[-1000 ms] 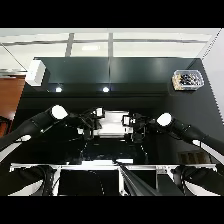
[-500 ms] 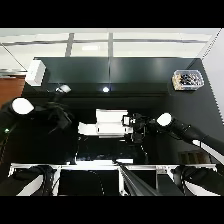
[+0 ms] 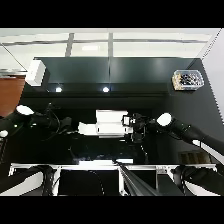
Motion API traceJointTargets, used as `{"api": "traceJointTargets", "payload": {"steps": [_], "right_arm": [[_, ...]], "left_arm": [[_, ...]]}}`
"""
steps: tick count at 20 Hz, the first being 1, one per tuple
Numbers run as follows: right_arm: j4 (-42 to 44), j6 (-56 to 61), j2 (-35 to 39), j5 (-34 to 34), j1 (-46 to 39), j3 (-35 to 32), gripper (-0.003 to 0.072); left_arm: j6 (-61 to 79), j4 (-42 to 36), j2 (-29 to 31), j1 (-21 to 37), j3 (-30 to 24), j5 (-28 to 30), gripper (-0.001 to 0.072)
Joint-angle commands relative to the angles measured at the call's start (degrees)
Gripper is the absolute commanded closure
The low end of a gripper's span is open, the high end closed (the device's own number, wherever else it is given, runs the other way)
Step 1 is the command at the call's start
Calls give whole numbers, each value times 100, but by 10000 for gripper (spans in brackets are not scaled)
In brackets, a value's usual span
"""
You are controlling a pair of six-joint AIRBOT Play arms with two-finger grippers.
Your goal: Fold the box and place the chain.
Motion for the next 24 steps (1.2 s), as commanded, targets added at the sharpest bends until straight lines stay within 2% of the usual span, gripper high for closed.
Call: {"api": "traceJointTargets", "payload": {"steps": [1,4,7,8,9,10,11,14,18,20,23,24], "right_arm": [[2,2,0,2,2,-2,225],[0,0,0,4,2,-2,225],[0,2,0,2,13,-2,225],[-24,2,0,2,37,-2,225],[-63,2,0,7,44,-2,226],[-59,2,0,7,44,-2,226],[-59,2,-2,7,44,-2,225],[-59,2,0,7,44,-2,225],[-59,2,0,7,44,-2,225],[-59,2,0,7,44,-2,226],[-59,2,0,4,44,-2,226],[-59,2,0,4,44,-2,225]], "left_arm": [[413,-815,-597,-586,-33,398,680],[949,-892,-671,-999,98,385,681],[1349,-925,-671,-953,214,205,678],[1478,-949,-671,-953,269,52,605],[1530,-955,-671,-955,339,-76,394],[1545,-953,-671,-955,413,-146,136],[1539,-955,-671,-955,498,-164,0],[1499,-1088,-671,-957,750,-262,1],[1482,-1259,-671,-1012,979,-682,11],[1429,-1281,-660,-1078,1034,-813,32],[1176,-1279,-603,-1368,1062,-785,98],[1134,-1270,-529,-1495,1060,-708,99]]}}
